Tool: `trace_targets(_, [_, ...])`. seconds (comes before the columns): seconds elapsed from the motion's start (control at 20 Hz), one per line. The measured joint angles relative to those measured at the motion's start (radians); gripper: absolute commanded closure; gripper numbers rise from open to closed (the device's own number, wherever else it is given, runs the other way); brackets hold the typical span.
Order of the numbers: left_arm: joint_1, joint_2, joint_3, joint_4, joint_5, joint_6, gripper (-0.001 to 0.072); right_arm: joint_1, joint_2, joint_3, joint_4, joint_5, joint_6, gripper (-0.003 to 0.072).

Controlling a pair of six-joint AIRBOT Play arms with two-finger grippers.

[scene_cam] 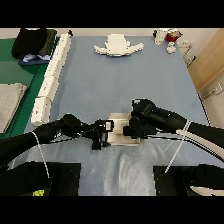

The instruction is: Fold the box.

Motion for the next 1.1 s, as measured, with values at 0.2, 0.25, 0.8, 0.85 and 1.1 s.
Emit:
trace_targets(0.2, [0.0, 0.0, 0.0, 0.0, 0.0, 0.0, 0.0299, 0.0, 0.008, 0.001, -0.005, -0.009, 0.001, 0.0239])
trace_targets(0.25, [0.0, 0.0, 0.0, 0.0, 0.0, 0.0, 0.0299, 0.0, 0.01, 0.001, -0.003, -0.009, 0.001, 0.0239])
trace_targets(0.8, [0.0, 0.0, 0.0, 0.0, 0.0, -0.001, 0.0299, -0.052, 0.209, 0.103, -0.119, -0.196, -0.03, 0.0574])
trace_targets(0.85, [0.0, 0.0, 0.0, 0.0, 0.0, -0.001, 0.0299, -0.091, 0.215, 0.104, -0.14, -0.215, -0.053, 0.0641])
trace_targets(1.1, [0.0, 0.0, 0.0, 0.0, 0.0, -0.001, 0.0299, -0.388, 0.163, 0.062, -0.011, -0.081, -0.293, 0.0683])
